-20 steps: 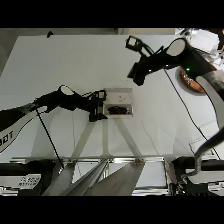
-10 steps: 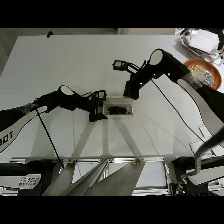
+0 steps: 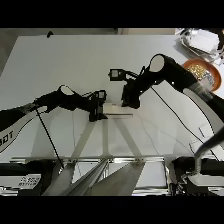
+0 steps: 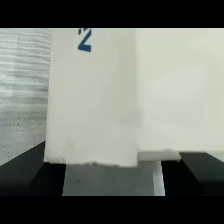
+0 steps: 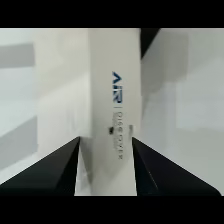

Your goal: Fold the box and place the chain.

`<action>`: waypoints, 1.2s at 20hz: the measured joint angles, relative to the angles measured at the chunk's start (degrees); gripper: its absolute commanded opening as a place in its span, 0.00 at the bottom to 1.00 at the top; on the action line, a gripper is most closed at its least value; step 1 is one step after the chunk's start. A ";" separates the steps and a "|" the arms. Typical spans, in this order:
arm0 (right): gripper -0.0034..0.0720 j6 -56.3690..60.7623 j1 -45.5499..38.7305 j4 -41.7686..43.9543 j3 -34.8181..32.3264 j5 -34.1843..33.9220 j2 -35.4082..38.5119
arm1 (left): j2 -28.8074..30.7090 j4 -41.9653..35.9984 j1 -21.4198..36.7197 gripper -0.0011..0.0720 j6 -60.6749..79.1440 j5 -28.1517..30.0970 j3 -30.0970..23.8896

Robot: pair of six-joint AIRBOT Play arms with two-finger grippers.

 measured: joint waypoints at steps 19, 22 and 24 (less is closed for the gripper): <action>0.49 6.69 3.67 -4.98 -3.50 -4.59 2.91 | 0.00 -0.02 0.00 0.26 0.00 0.00 0.00; 0.49 7.08 3.78 -5.29 -4.13 -3.50 2.91 | 0.00 -0.02 0.00 0.26 0.00 0.00 0.00; 0.49 7.21 3.91 -5.38 -4.74 -3.69 2.89 | 0.00 -0.02 0.00 0.26 0.00 0.00 0.00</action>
